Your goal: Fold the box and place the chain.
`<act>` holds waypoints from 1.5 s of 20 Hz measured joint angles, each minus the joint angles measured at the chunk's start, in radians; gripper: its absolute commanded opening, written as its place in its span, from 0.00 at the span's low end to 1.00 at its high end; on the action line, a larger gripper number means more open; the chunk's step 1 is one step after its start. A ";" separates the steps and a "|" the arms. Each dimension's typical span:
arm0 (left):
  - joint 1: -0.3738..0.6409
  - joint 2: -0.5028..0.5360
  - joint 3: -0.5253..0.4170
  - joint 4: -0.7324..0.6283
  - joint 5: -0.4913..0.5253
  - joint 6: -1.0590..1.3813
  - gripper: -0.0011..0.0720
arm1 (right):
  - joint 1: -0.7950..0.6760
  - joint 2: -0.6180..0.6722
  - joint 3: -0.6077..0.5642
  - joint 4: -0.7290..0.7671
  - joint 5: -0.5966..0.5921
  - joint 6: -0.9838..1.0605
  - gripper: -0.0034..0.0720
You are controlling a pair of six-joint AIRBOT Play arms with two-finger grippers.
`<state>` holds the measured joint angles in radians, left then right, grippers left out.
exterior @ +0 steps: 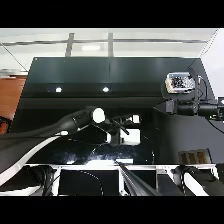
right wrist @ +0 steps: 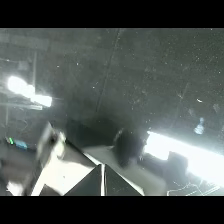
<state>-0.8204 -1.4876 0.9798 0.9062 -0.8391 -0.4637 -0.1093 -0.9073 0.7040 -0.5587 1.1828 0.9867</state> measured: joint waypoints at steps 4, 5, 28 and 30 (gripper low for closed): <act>0.192 0.056 0.000 0.126 -0.072 -0.122 0.52 | 0.000 0.000 0.000 0.001 -0.003 0.000 0.06; 0.269 0.071 0.002 0.147 -0.076 -0.142 0.52 | 0.000 0.000 0.000 0.001 -0.004 0.001 0.06; 1.143 -0.564 1.032 0.371 -0.130 -0.666 1.00 | 0.000 0.000 0.000 0.005 -0.024 0.077 0.07; 1.143 -0.543 1.093 0.373 -0.205 -0.705 0.99 | 0.000 0.000 0.000 0.005 -0.024 0.080 0.06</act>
